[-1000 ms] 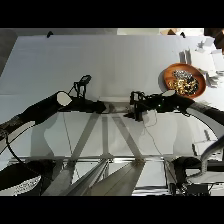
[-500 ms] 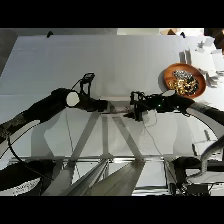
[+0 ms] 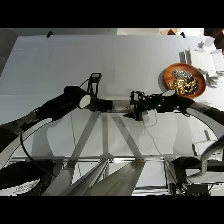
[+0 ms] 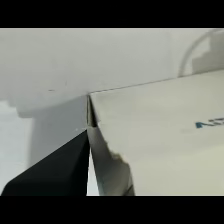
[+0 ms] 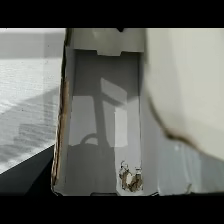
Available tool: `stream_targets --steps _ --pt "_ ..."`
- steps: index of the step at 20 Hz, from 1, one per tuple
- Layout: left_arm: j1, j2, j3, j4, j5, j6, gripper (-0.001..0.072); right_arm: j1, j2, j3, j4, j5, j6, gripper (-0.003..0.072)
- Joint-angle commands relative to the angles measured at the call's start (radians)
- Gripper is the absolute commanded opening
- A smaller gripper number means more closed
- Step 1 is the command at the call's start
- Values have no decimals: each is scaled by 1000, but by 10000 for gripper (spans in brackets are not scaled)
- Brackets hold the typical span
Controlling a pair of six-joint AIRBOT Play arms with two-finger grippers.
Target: Fold the box and place the chain.
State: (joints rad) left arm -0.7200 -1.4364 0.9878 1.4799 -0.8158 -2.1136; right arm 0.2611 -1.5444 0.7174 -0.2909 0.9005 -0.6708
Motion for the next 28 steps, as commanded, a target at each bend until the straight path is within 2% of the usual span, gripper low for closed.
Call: stream_targets --steps 1,4,5,12,13,15,20,21,22,24,25,27,28 --pt "-29 -41 45 90 -81 -154 312 0 0 1 0 2 0 536" --pt "-57 -69 58 92 -81 -204 307 0 1 0 0 1 0 536" --pt "-62 -77 62 92 -81 -206 274 0 1 1 0 2 0 536" --pt "-97 -103 76 141 -95 -354 271 0 1 1 0 2 0 536" --pt "-103 -105 76 158 -108 -376 252 0 0 1 0 2 0 536" --pt "-105 -106 76 157 -114 -383 9 0 1 1 0 2 0 536" --pt "-104 -106 76 159 -109 -372 8 0 1 1 0 2 0 536" --pt "-103 -106 76 159 -109 -372 21 0 1 1 0 2 0 536" --pt "-103 -105 76 159 -109 -372 89 0 0 1 0 2 0 536" --pt "-101 -92 76 159 -118 -359 361 0 1 1 0 1 0 536" --pt "-95 -77 76 158 -127 -334 397 0 1 1 0 2 0 536" --pt "-72 -39 76 143 -141 -263 418 0 0 1 0 2 0 536" --pt "-54 -16 76 125 -144 -217 547 0 1 0 0 2 0 536"
